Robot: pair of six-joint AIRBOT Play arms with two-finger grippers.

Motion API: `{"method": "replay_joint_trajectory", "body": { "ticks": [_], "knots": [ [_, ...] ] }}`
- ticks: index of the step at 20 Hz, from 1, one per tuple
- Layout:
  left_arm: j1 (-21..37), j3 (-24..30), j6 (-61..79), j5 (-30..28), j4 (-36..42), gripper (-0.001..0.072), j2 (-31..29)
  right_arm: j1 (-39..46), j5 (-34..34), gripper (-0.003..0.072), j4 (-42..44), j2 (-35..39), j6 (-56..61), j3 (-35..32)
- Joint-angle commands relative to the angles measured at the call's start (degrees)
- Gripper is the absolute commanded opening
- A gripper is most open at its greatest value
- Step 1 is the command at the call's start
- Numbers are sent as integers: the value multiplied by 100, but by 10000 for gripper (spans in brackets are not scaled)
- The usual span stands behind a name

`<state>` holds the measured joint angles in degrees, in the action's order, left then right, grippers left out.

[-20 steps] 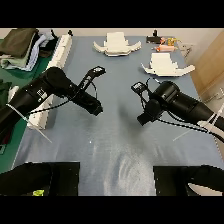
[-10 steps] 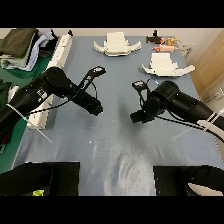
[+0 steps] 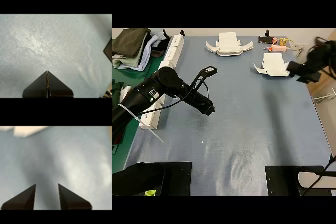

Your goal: Fold the box.

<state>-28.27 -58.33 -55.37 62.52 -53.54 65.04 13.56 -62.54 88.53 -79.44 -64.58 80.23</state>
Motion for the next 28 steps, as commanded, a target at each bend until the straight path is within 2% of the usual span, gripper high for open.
{"method": "replay_joint_trajectory", "body": {
  "ticks": [1, 3, 8, 14, 16, 19, 23, 28],
  "knots": [
    [2, -7, 2, -2, -2, 13, 4, 1504, 1099, 448, 1145, -863, -262, 490],
    [2, -7, 2, 0, -2, 13, 2, 1753, 1458, 447, 1720, -1462, -553, 651],
    [2, -7, 2, -2, -2, 13, 4, 1593, 2131, 446, 2302, -2658, -1108, 1425],
    [2, -7, 2, -2, -2, 13, 2, 1266, 2124, 439, 2465, -3641, -1202, 2437],
    [2, -7, 2, -2, -2, 13, 2, 1209, 2103, 337, 2468, -3801, -1209, 2566],
    [2, -7, 2, 0, -2, 13, 2, 1185, 1891, 22, 2492, -3812, -1495, 2667],
    [2, -7, 2, -2, -2, 13, 2, 1134, 933, 0, 2487, -3604, -1950, 3067],
    [2, -7, 2, -2, -2, 13, 2, 975, -162, -2, 2216, -2761, -1888, 3027]
  ]
}}
